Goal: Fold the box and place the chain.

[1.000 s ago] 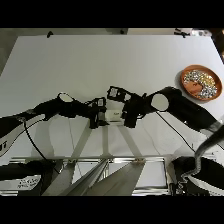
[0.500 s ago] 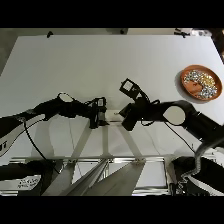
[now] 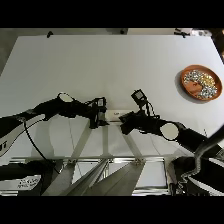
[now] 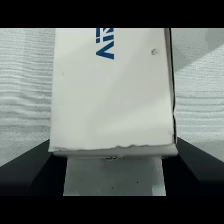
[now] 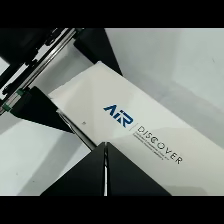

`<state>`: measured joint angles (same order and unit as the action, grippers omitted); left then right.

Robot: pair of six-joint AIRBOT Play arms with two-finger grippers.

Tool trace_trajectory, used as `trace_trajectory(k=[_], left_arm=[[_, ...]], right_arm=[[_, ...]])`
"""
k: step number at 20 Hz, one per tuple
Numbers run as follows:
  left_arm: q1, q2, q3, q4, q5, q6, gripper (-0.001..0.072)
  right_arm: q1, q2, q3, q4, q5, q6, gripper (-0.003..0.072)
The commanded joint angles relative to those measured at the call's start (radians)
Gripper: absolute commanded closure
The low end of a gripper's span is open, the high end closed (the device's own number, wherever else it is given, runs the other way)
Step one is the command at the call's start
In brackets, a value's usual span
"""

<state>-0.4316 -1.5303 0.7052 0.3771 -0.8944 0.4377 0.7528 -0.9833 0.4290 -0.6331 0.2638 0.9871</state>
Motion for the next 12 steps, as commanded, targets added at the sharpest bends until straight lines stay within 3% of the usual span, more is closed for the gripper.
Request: trace_trajectory(k=[1,12], left_arm=[[0.0,0.0,0.0,0.0,0.0,-0.001,0.0435],[0.0,0.0,0.0,0.0,0.0,-0.001,0.0435]], right_arm=[[0.006,0.0,-0.029,0.016,-0.013,-0.001,0.0677],[0.064,-0.009,-0.111,0.021,-0.032,0.0,0.0678]])
